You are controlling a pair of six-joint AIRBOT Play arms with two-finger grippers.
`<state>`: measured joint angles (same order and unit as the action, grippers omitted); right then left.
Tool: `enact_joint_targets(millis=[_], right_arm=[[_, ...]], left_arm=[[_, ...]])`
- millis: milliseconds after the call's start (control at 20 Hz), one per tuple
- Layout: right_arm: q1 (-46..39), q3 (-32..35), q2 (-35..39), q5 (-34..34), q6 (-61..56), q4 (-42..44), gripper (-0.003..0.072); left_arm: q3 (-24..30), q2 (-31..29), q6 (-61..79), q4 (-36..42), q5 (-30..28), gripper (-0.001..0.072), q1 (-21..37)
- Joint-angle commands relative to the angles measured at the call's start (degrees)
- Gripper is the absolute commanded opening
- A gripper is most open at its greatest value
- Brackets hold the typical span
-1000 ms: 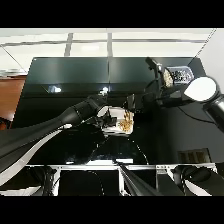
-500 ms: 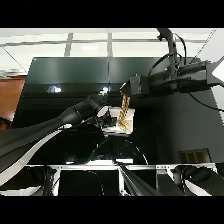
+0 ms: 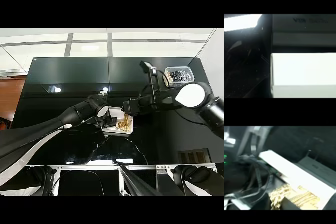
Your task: Fold the box and place the chain.
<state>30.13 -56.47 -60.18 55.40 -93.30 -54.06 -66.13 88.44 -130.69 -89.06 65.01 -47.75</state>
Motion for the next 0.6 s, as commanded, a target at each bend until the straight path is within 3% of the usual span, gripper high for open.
enact_joint_targets(millis=[0, 200, 500, 550], right_arm=[[0.4, 2.4, -0.4, -2.9, -0.8, -0.6, 0.0269], [-3.1, 1.5, 0.7, 4.5, -0.7, -4.4, 0.0269], [-10.2, 1.6, 4.8, 9.6, 0.3, -11.7, 0.0269], [-10.1, 1.6, 4.8, 10.1, 0.6, -12.7, 0.0268]], left_arm=[[0.0, 0.0, 0.0, 0.0, -0.2, 0.003, 0.0], [0.0, 0.0, 0.0, 0.0, -0.5, 0.003, 0.0], [-0.1, 1.2, -6.5, 1.8, 0.3, 0.0034, 0.0], [-0.4, 1.1, -7.7, 2.8, 0.7, 0.0097, -0.2]])
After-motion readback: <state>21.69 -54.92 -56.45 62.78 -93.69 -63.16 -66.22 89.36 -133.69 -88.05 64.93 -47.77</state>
